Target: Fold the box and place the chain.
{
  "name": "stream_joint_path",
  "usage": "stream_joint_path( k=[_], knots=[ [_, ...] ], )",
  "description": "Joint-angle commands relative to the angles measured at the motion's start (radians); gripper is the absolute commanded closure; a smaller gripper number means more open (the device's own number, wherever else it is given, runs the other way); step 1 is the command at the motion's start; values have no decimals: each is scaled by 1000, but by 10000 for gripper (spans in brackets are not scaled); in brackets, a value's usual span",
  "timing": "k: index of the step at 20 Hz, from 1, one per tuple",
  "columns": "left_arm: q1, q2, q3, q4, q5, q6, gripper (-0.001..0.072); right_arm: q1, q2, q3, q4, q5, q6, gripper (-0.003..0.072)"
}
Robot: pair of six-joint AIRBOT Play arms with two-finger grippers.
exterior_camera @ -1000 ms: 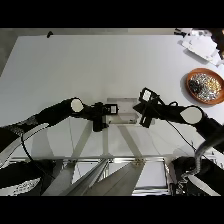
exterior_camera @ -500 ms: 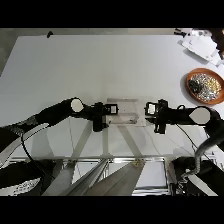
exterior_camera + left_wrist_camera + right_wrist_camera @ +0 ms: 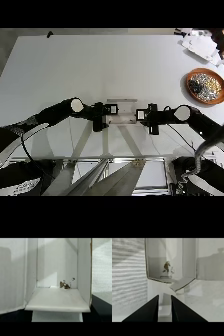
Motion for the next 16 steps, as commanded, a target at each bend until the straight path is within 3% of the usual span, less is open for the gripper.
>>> stream_joint_path(
  k=[1,9,16],
  knots=[
    [-1,0,0,0,0,0,696,11,-26,0,48,-32,-51,503],
    [-1,0,0,0,0,0,696,26,-29,0,146,-47,-71,534],
    [-1,0,0,0,0,0,696,94,-29,0,175,-129,-76,534]
  ],
)
